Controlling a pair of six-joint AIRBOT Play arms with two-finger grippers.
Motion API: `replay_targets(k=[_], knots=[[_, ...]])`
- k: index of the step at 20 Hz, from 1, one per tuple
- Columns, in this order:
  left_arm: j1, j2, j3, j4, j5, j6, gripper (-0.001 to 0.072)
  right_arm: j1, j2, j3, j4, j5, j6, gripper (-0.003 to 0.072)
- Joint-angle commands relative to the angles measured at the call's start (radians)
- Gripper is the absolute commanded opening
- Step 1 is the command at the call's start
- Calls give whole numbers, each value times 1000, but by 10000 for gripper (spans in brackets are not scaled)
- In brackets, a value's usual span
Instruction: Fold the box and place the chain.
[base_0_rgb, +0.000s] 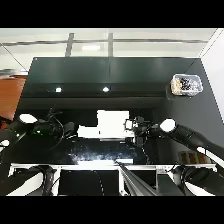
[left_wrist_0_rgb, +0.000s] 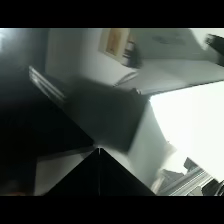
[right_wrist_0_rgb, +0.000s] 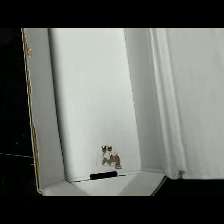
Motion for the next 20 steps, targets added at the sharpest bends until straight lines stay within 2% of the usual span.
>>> replay_targets(k=[1,4,5,7,8,9,13,14,15,20], knots=[[-124,-21,-3,-76,105,-2,31,1,0,0,0,0,0,542],[-147,-20,12,-98,64,44,36,1,0,0,0,0,0,542],[-146,-20,19,-97,45,45,74,1,0,0,0,0,0,542],[-142,-20,39,-65,-14,64,411,1,0,0,0,0,0,542],[-140,-19,54,-36,-49,85,542,1,0,0,0,0,0,542],[-140,-20,69,-11,-74,86,574,1,0,0,0,0,0,542],[-141,-19,114,-21,-122,86,581,1,0,0,0,0,0,542],[-142,-16,120,-40,-124,88,692,1,0,0,0,0,0,542],[-142,-12,122,-66,-123,90,706,1,0,0,0,0,0,542],[-177,2,122,-121,-119,92,706,1,0,0,0,0,0,541]])
